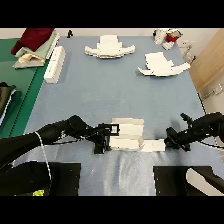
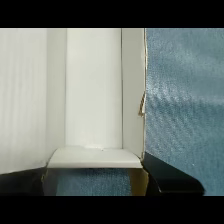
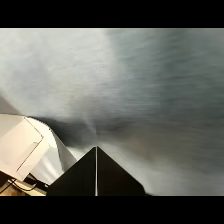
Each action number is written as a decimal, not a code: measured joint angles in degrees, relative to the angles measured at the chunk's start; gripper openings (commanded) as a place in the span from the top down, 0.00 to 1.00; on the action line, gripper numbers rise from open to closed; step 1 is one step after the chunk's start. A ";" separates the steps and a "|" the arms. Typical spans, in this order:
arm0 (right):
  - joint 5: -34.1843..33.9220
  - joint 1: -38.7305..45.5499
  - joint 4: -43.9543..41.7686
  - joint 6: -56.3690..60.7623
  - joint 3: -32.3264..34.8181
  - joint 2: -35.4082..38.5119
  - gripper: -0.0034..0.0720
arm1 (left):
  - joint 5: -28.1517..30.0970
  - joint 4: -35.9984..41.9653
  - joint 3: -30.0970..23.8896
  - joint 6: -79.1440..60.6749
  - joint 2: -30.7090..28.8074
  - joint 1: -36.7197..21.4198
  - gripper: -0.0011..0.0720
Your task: Fold the box.
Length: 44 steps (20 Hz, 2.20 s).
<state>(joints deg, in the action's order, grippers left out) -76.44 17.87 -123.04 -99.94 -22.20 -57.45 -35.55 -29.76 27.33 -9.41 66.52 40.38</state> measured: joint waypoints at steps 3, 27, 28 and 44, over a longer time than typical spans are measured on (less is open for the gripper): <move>0.72 -4.55 -2.14 -0.50 0.28 -0.04 0.95 | 0.00 0.00 0.00 0.00 0.00 0.00 0.44; 7.96 -28.46 -11.34 -0.50 -2.27 9.90 0.54 | 0.00 0.00 0.00 0.00 0.00 0.00 0.44; 9.55 -30.12 -10.91 0.63 -2.34 9.92 0.54 | 0.00 0.00 0.00 0.02 0.00 0.00 0.44; 13.75 -62.31 24.96 50.86 -15.67 2.19 0.54 | 0.00 -0.02 0.00 0.02 0.00 -0.02 0.44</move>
<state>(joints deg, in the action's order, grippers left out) -62.70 -44.45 -98.08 -49.08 -37.87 -55.27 -35.55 -29.78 27.33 -9.39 66.52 40.36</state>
